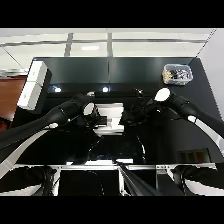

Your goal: Fold the box and place the chain.

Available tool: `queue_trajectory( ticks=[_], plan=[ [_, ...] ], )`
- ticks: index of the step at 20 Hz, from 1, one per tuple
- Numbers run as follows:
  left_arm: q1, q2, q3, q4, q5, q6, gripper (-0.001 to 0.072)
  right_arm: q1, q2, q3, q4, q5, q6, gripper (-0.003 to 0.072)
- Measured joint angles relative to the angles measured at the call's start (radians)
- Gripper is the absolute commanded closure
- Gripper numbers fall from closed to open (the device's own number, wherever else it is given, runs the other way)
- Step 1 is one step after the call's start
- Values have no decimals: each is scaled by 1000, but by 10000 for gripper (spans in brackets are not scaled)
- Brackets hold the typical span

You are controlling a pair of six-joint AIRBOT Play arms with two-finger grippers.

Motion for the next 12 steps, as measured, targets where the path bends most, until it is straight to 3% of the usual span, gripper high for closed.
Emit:
queue_trajectory(
  ticks=[1,2,3,8,12],
  plan=[
    [0,0,0,0,0,0,681,16,0,8,-28,-14,35,327],
    [0,0,0,0,0,0,681,34,0,15,-60,-29,77,397],
    [0,0,0,0,0,0,681,52,0,22,-98,-42,121,407],
    [0,0,0,0,0,-2,681,150,-8,73,-312,-84,356,407],
    [0,0,0,0,0,0,681,244,-44,153,-523,-39,546,407]
  ],
)
